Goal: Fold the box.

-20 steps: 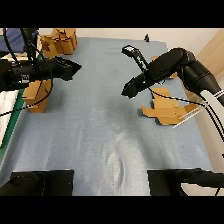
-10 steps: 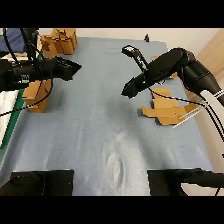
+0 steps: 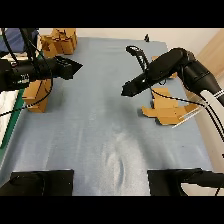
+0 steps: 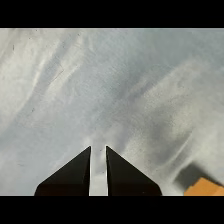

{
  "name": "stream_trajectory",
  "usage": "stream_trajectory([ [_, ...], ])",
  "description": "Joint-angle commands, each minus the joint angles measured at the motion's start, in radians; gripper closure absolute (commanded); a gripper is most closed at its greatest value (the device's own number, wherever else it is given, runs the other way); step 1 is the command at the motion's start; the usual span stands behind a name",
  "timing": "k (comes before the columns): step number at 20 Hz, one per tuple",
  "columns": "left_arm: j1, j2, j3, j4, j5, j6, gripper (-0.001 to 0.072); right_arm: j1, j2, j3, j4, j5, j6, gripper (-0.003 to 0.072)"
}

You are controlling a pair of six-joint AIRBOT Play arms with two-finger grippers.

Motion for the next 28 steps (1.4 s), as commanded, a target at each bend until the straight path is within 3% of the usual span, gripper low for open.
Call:
stream_trajectory([
  [1,-0.002,0.0,0.0,-0.019,-0.011,-0.081,0.0538,-0.001,0.0,0.004,-0.004,-0.04,0.066,0.0547],
  [3,-0.002,-0.01,0.001,-0.005,-0.014,-0.229,0.0525,-0.006,0.01,0.016,-0.015,-0.045,0.128,0.0548],
  [6,-0.026,-0.095,0.001,0.101,-0.097,-0.515,0.0518,-0.054,0.078,0.065,-0.106,0.022,0.355,0.0548],
  [7,-0.059,-0.141,0.001,0.131,-0.115,-0.558,0.0441,-0.078,0.116,0.079,-0.162,0.051,0.451,0.0548],
  [8,-0.102,-0.186,0.001,0.138,-0.117,-0.576,0.0186,-0.105,0.16,0.093,-0.228,0.069,0.531,0.0546],
  [9,-0.156,-0.239,0.003,0.123,-0.111,-0.583,0.002,-0.13,0.2,0.105,-0.291,0.069,0.563,0.0544],
  [10,-0.211,-0.29,0.017,0.101,-0.103,-0.582,0.0016,-0.154,0.243,0.113,-0.359,0.058,0.57,0.051],
  [14,-0.466,-0.505,0.157,0.075,0.012,-0.581,0.0017,-0.237,0.378,0.114,-0.585,-0.037,0.569,0.0509],
  [18,-0.623,-0.69,0.345,0.025,0.124,-0.583,0.0018,-0.27,0.438,0.114,-0.623,-0.066,0.569,0.0509],
  [22,-0.666,-0.83,0.471,0.025,0.12,-0.735,0.0018,-0.269,0.451,0.113,-0.621,-0.085,0.569,0.0509],
  [28,-0.667,-0.938,0.513,0.003,0.156,-0.856,0.0019,-0.269,0.451,0.1,-0.602,-0.107,0.57,0.0509],
])
